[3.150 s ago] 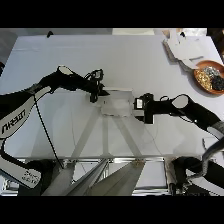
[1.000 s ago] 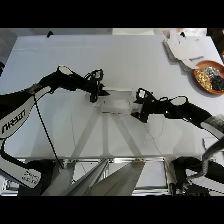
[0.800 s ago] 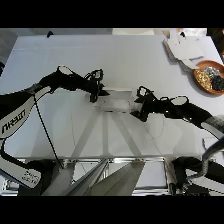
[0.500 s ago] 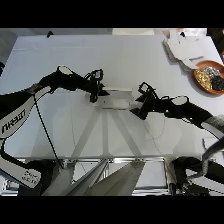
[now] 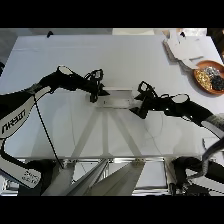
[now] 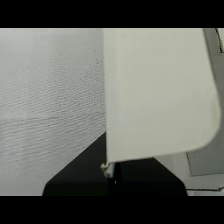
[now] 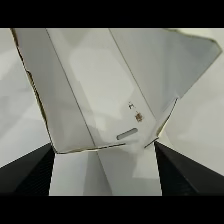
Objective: Fold the box and place the chain.
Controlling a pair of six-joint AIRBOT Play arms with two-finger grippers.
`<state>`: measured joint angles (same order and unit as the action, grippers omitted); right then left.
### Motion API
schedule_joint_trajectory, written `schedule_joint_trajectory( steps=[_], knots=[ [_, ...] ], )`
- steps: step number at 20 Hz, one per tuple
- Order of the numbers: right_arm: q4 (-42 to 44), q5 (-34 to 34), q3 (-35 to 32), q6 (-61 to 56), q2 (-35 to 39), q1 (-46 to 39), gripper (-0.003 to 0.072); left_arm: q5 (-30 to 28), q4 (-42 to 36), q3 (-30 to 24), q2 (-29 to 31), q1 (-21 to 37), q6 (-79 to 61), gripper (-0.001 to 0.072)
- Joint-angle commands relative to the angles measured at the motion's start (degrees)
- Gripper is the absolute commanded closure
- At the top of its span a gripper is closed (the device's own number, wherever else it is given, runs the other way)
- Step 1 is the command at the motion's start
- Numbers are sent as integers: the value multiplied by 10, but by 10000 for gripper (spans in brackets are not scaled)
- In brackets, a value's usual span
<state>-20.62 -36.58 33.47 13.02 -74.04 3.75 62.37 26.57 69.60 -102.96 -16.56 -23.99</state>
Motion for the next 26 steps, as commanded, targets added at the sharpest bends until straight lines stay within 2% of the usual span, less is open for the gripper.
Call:
schedule_joint_trajectory(
  steps=[1, 6, 15, 21, 26],
  knots=[
    [-31, -29, 15, 21, -8, -15, -9, 0, 0, 0, 0, 0, 0, 696],
    [-33, -53, 58, 23, -49, -18, -9, 0, 0, 0, 0, 0, 0, 696],
    [-47, -51, 79, 56, -75, -19, -9, 0, 0, 0, 0, 0, 0, 696],
    [-46, -158, 162, 81, -146, -23, -9, 0, 0, 0, 0, 0, 0, 696],
    [-46, -188, 172, 111, -183, -26, -9, 0, 0, 0, 0, 0, 0, 696]
  ],
)
